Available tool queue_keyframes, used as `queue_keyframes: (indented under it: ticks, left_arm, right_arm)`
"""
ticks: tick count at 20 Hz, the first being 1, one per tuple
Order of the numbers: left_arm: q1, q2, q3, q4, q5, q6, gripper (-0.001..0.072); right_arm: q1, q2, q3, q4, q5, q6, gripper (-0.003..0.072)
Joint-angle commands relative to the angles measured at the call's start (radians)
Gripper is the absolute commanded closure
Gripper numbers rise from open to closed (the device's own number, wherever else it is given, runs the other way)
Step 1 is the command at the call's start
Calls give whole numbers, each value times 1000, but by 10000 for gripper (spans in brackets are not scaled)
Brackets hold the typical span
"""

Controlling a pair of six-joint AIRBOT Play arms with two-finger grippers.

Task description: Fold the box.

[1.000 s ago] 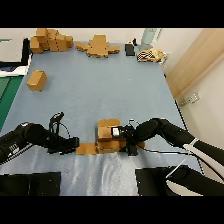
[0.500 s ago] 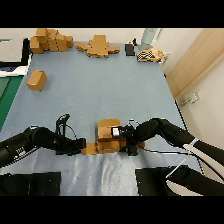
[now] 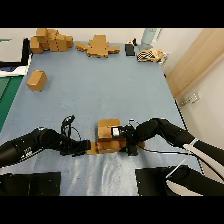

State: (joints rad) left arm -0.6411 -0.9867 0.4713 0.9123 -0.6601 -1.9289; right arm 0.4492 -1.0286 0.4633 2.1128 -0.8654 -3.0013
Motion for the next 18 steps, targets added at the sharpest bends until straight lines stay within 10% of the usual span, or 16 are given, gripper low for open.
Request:
queue_keyframes:
  ticks: [1,8,10,11,18]
  left_arm:
    - [-21,-2,45,-37,32,38,698]
    - [-26,-3,77,-84,43,37,693]
    - [-25,-3,77,-80,59,63,372]
    - [-23,-3,77,-73,61,68,346]
    - [13,-3,78,-84,55,81,344]
  right_arm:
    - [0,0,1,0,0,0,189]
    - [0,0,1,0,0,0,189]
    - [0,0,1,0,0,0,189]
    - [0,0,1,0,0,0,189]
    - [0,0,1,0,0,0,189]
